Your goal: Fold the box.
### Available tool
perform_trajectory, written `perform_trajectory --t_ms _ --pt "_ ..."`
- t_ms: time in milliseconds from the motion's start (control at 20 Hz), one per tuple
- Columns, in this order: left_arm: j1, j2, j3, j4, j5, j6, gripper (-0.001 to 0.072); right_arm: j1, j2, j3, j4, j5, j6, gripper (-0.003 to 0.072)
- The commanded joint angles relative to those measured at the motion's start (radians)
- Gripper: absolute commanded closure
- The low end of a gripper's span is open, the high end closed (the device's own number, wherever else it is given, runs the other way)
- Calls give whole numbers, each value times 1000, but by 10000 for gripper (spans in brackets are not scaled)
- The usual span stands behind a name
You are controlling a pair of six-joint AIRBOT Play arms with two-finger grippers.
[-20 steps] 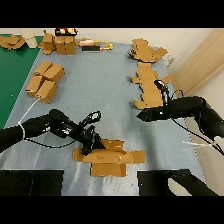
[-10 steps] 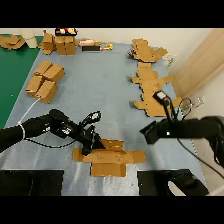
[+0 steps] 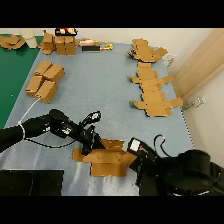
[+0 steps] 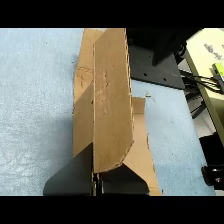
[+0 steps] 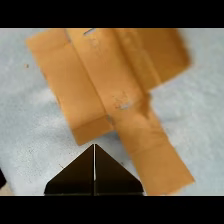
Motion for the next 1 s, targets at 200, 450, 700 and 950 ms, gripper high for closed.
perform_trajectory --t_ms 200,450,700,950 --pt "0 0 1 0 0 0 694 654 -389 -2 -610 129 638 680" --pt "0 0 1 0 0 0 695 790 -540 -2 -724 130 847 320" --pt "0 0 1 0 0 0 695 790 -550 -2 -832 34 862 320" --pt "0 0 1 0 0 0 695 788 -550 1 -939 24 926 320"
